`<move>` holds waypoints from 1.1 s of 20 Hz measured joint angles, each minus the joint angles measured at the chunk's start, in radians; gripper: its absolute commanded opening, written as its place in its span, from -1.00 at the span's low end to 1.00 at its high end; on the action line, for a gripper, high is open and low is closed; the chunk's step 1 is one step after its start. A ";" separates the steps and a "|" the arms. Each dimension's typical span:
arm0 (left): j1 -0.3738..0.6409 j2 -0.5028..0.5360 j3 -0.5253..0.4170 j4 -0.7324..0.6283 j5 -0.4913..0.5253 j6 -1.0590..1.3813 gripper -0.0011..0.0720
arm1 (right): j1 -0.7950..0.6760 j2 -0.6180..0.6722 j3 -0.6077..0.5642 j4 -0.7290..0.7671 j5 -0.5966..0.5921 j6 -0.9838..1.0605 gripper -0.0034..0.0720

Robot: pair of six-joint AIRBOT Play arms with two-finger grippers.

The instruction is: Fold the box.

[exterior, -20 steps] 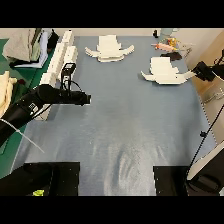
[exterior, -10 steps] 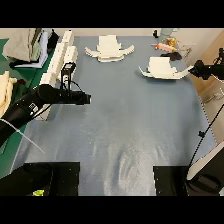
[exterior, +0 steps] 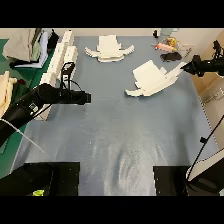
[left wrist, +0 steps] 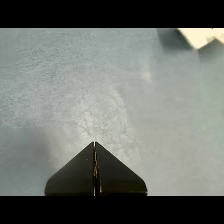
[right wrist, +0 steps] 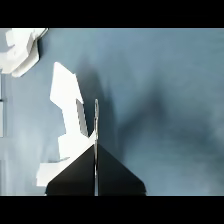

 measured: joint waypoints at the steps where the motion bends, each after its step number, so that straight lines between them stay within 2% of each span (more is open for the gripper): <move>1: 0.000 0.001 0.000 -0.001 -0.013 -0.008 -0.94 | 0.014 0.061 -0.082 -0.004 -0.008 0.000 -0.92; 5: 0.002 0.001 0.000 -0.010 -0.093 -0.029 -0.94 | 0.081 0.346 -0.473 -0.007 -0.115 0.003 -0.92; 9: 0.002 0.006 0.000 -0.013 -0.199 -0.033 -0.94 | 0.183 0.669 -0.895 -0.045 -0.224 0.091 -0.92; 13: 0.002 0.027 0.000 -0.014 -0.297 -0.036 -0.94 | 0.293 0.978 -1.218 -0.129 -0.322 0.257 -0.92; 14: 0.002 0.033 0.000 -0.016 -0.310 -0.036 -0.94 | 0.316 1.041 -1.273 -0.155 -0.332 0.299 -0.91; 15: 0.002 0.040 0.000 -0.016 -0.322 -0.036 -0.94 | 0.336 1.101 -1.322 -0.184 -0.345 0.342 -0.76; 16: 0.002 0.044 0.000 -0.015 -0.331 -0.036 -0.94 | 0.354 1.148 -1.359 -0.206 -0.349 0.375 -0.17; 17: 0.002 0.048 0.000 -0.016 -0.338 -0.036 -0.94 | 0.370 1.185 -1.388 -0.227 -0.347 0.405 0.10; 19: 0.002 0.052 0.000 -0.016 -0.346 -0.036 -0.94 | 0.384 1.226 -1.422 -0.259 -0.339 0.444 0.11; 22: 0.002 0.056 0.000 -0.016 -0.356 -0.036 -0.93 | 0.385 1.220 -1.419 -0.318 -0.318 0.474 0.11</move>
